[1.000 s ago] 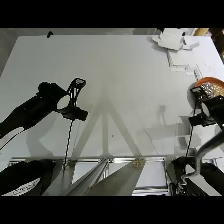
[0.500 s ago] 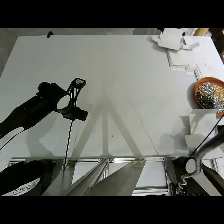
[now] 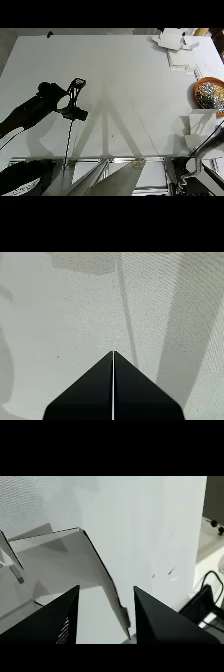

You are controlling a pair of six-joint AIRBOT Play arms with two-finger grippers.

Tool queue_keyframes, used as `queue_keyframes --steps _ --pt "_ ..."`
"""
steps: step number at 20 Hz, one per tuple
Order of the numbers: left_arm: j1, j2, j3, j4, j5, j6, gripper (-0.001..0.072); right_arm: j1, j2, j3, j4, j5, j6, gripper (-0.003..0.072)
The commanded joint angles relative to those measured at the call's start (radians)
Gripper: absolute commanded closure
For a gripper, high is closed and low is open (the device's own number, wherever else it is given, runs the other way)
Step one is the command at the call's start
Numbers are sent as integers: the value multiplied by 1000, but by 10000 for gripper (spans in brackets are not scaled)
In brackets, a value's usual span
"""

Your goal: Fold the box and place the chain.

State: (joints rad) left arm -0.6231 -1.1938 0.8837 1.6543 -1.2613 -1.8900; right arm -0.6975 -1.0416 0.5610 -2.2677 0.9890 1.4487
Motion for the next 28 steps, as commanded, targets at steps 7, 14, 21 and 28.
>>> queue_keyframes --steps 7,14,21,28 --pt "1 0 0 0 0 0 700 154 0 2 23 87 -21 667" --pt "1 0 0 0 0 0 700 624 214 0 512 185 -8 668" --pt "1 0 0 0 14 0 701 1012 396 -104 748 30 255 668" --pt "2 -16 0 -151 290 217 372 1225 399 -108 747 16 310 667"
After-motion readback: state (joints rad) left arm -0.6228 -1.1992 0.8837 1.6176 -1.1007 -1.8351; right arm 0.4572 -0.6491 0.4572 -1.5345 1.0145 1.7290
